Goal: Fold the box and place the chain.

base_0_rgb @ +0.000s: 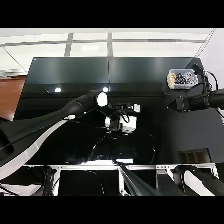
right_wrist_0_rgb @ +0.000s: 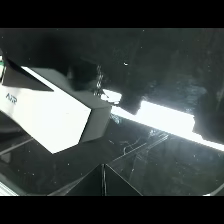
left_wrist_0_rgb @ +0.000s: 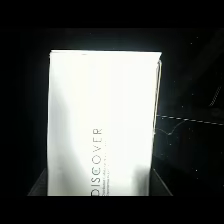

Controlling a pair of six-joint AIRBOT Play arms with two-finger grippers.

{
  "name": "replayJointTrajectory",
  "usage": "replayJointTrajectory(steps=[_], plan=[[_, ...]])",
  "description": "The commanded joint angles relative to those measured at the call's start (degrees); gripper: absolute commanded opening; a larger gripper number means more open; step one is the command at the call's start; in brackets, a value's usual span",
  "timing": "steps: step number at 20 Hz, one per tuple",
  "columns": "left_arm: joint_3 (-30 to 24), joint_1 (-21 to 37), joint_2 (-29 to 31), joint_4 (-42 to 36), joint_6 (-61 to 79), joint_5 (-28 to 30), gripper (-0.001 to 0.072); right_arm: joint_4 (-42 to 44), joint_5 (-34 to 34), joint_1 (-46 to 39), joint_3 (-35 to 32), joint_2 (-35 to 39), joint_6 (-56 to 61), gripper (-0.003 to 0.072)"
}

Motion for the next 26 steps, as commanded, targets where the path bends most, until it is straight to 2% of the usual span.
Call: replayJointTrajectory(steps=[1,4,7,11,14,17,19,23,26], plan=[[0.04,-0.63,0.87,7.43,-4.57,0.22,0.0385,0.02,-0.42,-0.02,-0.02,0.04,0.02,0.001],[0.04,2.99,4.59,21.38,-16.04,0.37,0.0385,0.02,-1.2,-0.02,-0.02,0.04,0.02,0.001],[0.07,13.99,7.98,31.69,-28.02,2.91,0.0385,0.28,-1.79,-0.02,-0.02,0.02,0.15,0.001],[5.35,33.99,8.31,35.21,-38.42,1.36,0.0385,1.73,-2.01,-0.02,-0.02,0.02,0.39,0.001],[10.29,47.34,6.21,35.01,-45.77,3.63,0.0386,0.61,-4.26,1.16,-0.02,0.0,0.39,0.001],[17.4,56.0,0.09,34.75,-45.9,5.42,0.0385,0.66,-9.4,3.76,-0.02,0.0,0.39,0.001],[24.17,58.55,-6.1,33.68,-45.92,4.96,0.0386,0.68,-12.96,5.86,-0.02,0.0,0.39,0.001],[37.38,59.82,-19.43,26.69,-45.92,3.65,0.0387,0.33,-17.92,10.25,-0.02,-0.13,0.44,0.001],[44.13,59.65,-27.47,20.87,-45.88,2.73,0.0387,0.15,-18.95,12.61,-0.02,-0.24,1.44,0.0009]])
